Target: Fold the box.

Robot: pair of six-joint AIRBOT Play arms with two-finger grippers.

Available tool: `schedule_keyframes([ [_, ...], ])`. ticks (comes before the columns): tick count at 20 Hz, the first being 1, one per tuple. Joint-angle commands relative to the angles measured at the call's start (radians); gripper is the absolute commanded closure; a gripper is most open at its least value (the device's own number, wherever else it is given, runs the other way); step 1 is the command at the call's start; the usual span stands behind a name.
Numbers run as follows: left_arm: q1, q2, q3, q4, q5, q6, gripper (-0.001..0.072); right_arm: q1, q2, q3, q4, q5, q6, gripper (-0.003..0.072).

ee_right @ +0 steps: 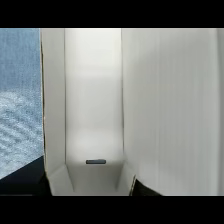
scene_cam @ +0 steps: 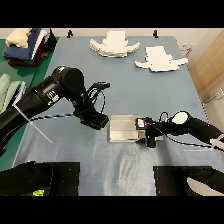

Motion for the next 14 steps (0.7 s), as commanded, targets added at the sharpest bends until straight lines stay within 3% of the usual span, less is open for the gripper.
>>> schedule_keyframes([
  [1,0.040,0.025,-0.033,0.073,0.041,0.349,0.0044,0.000,0.000,0.000,0.000,0.000,0.000,0.0196],
  [3,0.089,0.039,-0.085,0.064,0.099,0.527,0.0043,0.000,0.000,0.000,0.000,0.000,0.000,0.0196],
  [6,0.198,0.038,-0.192,-0.174,0.170,0.847,0.0042,0.000,0.000,0.000,0.000,0.000,0.000,0.0196],
  [8,0.220,0.038,-0.284,-0.288,0.238,1.048,0.0040,0.000,0.000,0.000,0.000,0.000,0.000,0.0196],
  [11,0.219,0.038,-0.420,-0.289,0.443,1.213,0.0013,0.001,0.000,0.000,0.000,0.000,0.000,0.0196],
  [14,0.196,0.038,-0.492,-0.293,0.558,1.351,0.0013,0.000,0.000,0.000,0.000,0.000,0.000,0.0196],
])
